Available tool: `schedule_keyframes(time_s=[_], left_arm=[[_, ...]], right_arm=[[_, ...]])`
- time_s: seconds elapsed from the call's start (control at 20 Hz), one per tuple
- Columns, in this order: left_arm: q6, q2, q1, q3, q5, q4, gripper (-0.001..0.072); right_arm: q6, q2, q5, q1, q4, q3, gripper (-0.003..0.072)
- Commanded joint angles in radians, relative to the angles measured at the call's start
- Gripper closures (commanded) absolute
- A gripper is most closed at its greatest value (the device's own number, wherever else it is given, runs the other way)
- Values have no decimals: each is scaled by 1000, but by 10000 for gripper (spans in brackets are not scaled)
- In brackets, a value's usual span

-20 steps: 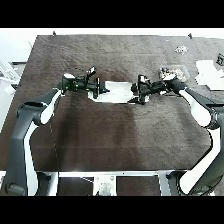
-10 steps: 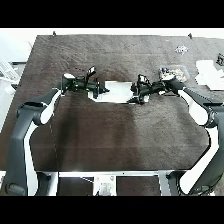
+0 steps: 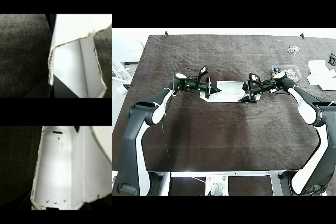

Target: Fold the box and place the chain.

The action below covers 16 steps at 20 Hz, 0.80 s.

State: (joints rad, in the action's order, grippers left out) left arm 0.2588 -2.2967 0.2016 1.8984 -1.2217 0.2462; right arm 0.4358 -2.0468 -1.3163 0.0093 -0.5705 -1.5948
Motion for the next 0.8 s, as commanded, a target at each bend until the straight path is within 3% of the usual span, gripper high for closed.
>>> schedule_keyframes(time_s=[0.0,0.25,0.35,0.75], left_arm=[[0,0,1,0,0,0,691],[0,0,1,0,0,0,691],[0,0,1,0,0,0,691],[1,0,1,0,0,0,691]], right_arm=[[-44,-2,-46,0,-22,-5,49],[-74,-2,-42,0,-25,-5,48],[-90,-2,-29,0,-25,-5,2],[-120,-4,64,13,-49,-18,3]])
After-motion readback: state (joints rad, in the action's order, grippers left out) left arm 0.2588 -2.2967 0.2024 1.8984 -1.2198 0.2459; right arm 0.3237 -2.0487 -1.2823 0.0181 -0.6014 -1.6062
